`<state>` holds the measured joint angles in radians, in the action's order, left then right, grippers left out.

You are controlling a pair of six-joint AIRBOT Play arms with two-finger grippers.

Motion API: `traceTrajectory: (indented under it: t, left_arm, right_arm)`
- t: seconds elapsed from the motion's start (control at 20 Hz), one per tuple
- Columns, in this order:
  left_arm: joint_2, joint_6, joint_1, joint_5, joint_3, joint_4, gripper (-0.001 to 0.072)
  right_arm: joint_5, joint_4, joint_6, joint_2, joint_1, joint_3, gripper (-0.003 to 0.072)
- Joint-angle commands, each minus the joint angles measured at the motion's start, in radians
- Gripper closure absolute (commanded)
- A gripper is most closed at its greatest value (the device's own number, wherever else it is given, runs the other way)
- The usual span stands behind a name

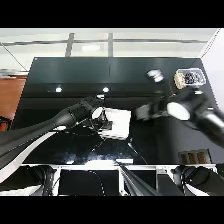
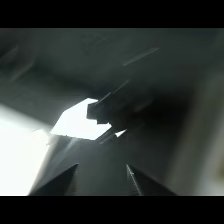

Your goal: Fold the box and place the chain.

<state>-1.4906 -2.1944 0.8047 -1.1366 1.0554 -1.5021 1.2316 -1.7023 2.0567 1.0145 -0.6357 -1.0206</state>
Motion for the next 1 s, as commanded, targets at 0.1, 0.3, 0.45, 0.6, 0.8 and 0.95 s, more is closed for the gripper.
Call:
traceTrajectory:
  t: [0.1,0.3,0.45,0.6,0.8,0.95]
  left_arm:
    - [-0.001,-0.033,-0.002,-0.003,0.001,-0.001,0.0675]
    - [-0.001,-0.033,-0.003,-0.002,0.001,-0.005,0.0676]
    - [-0.001,-0.032,-0.003,-0.001,0.001,-0.005,0.0675]
    - [-0.001,-0.032,-0.003,-0.002,0.001,-0.005,0.0675]
    - [-0.001,-0.032,-0.003,-0.002,0.001,-0.005,0.0675]
    - [-0.001,-0.032,-0.003,-0.001,0.001,-0.005,0.0675]
  right_arm:
    - [-0.107,-0.362,0.033,-0.028,0.364,0.001,0.0046]
    - [-0.337,-0.02,0.027,0.098,0.693,-0.03,0.0048]
    - [-0.315,0.1,-0.008,0.289,0.805,-0.187,0.0056]
    - [-0.226,0.177,-0.008,0.519,0.849,-0.418,0.0056]
    - [-0.128,0.265,-0.006,0.767,0.857,-0.664,0.0058]
    - [-0.126,0.308,-0.004,0.864,0.857,-0.746,0.0136]
